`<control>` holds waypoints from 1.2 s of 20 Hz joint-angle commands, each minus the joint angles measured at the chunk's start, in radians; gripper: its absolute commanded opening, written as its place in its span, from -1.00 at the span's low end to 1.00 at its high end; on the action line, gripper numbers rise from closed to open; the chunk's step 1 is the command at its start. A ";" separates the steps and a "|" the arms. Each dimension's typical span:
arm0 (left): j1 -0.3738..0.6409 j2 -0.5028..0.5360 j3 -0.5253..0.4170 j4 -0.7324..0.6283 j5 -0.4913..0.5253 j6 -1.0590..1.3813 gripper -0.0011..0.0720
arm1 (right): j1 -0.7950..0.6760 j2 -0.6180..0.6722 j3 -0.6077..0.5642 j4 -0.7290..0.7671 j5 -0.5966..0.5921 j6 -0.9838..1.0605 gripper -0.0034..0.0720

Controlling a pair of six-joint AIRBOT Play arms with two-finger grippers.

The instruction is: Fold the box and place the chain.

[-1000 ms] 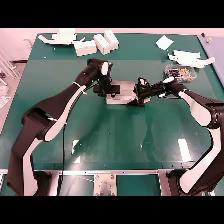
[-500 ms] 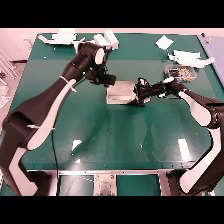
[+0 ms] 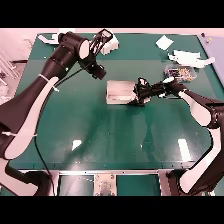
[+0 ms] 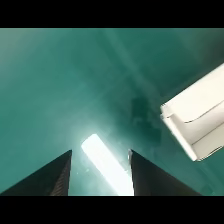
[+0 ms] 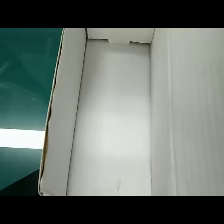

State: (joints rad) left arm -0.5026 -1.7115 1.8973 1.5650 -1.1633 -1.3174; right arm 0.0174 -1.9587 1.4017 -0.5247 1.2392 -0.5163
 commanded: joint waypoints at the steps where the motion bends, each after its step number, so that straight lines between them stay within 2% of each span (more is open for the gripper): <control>1: 0.082 0.009 -0.101 -0.316 0.110 0.338 0.22 | 0.000 0.000 0.000 0.000 0.000 0.000 0.58; 3: 0.150 0.009 -0.172 -0.534 0.096 0.553 0.22 | 0.000 0.000 0.000 0.000 0.000 0.000 0.58; 5: 0.207 0.008 -0.232 -0.666 0.089 0.735 0.22 | 0.000 0.000 0.000 0.000 0.000 0.000 0.58; 8: 0.266 0.008 -0.317 -0.698 0.112 0.895 0.22 | 0.000 0.000 0.000 0.000 0.000 0.000 0.58; 10: 0.286 0.008 -0.366 -0.673 0.172 0.907 0.22 | 0.000 0.000 0.000 0.000 0.000 0.000 0.58; 12: 0.288 0.008 -0.373 -0.674 0.166 0.892 0.22 | 0.000 0.000 0.000 0.000 0.000 0.000 0.58; 13: 0.288 0.003 -0.375 -0.731 0.158 0.888 0.22 | 0.000 0.000 0.000 0.000 0.000 0.000 0.58; 15: 0.292 -0.020 -0.409 -0.906 0.129 1.146 0.23 | 0.000 0.000 0.000 0.000 0.000 0.000 0.58; 17: 0.294 -0.059 -0.431 -0.997 0.130 1.276 0.90 | 0.000 0.000 0.000 0.000 0.000 0.000 0.58; 21: 0.294 -0.135 -0.431 -1.028 0.132 1.403 0.90 | 0.000 0.000 0.000 0.000 0.000 0.000 0.58; 24: 0.294 -0.171 -0.431 -1.149 0.120 1.524 0.90 | 0.000 0.000 0.000 0.000 0.000 0.000 0.58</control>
State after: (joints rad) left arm -0.2108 -1.8446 1.4696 0.5385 -1.0298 0.0563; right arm 0.0174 -1.9587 1.4017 -0.5247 1.2392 -0.5163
